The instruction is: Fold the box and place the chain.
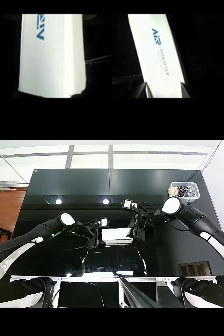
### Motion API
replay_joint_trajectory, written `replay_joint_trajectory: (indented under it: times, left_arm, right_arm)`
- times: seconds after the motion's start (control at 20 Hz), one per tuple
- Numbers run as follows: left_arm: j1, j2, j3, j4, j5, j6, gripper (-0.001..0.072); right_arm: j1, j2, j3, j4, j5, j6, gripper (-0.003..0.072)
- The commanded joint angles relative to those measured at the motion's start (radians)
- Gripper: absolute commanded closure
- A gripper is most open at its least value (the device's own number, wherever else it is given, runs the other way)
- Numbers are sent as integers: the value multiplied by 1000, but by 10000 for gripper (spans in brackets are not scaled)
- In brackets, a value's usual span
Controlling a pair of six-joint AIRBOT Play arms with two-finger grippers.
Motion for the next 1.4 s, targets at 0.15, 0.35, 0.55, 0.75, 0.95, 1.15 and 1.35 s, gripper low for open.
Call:
replay_joint_trajectory:
  times: [0.15, 0.35, 0.55, 0.75, 0.95, 1.15, 1.35]
  left_arm:
    - [-1, 0, 0, 0, 0, -1, 311]
    - [-1, 0, 0, 0, 0, -1, 311]
    - [-1, 0, 0, 0, 0, -1, 311]
    - [-1, 0, 0, 0, 0, -1, 311]
    - [-1, 0, 0, 0, 0, -1, 311]
    - [-1, 0, 0, 0, 0, -1, 311]
    - [-1, 0, 0, 0, 0, -1, 311]
  right_arm:
    - [1, 0, -13, 18, 5, 3, 282]
    - [1, 0, -13, 17, 7, 31, 282]
    - [1, 0, -13, 14, -1, 56, 283]
    - [1, 0, -13, 14, -5, 55, 387]
    - [1, 0, -27, 13, -3, 56, 387]
    - [1, 0, -32, 15, -6, 56, 376]
    - [1, 0, -32, 13, -2, 56, 338]
